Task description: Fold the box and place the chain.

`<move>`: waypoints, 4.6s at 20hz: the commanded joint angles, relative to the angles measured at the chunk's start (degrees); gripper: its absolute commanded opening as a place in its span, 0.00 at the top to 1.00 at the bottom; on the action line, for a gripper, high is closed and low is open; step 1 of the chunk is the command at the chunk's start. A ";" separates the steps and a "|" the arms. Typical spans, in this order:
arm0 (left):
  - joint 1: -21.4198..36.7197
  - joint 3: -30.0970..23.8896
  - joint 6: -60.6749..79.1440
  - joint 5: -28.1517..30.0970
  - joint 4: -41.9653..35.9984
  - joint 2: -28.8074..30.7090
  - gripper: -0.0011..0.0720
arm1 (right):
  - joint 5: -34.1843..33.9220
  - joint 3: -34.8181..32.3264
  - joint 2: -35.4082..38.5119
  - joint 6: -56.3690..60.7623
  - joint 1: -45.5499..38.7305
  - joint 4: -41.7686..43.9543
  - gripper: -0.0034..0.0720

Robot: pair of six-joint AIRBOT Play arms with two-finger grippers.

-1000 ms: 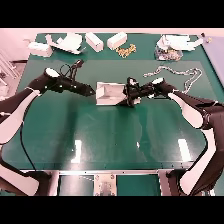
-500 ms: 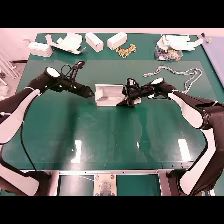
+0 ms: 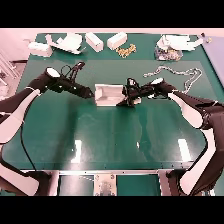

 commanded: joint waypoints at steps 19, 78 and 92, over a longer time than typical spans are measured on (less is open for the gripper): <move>2.43 -0.07 3.17 -5.31 -8.63 -0.26 0.74 | 0.02 0.00 -0.02 0.02 0.02 0.00 0.30; -11.54 2.54 -28.63 11.45 12.50 0.17 0.42 | 0.02 0.00 -0.02 0.04 0.02 0.02 0.30; -13.88 10.60 -67.41 0.66 37.81 -1.36 0.40 | 0.02 0.00 -0.02 0.04 0.02 0.02 0.30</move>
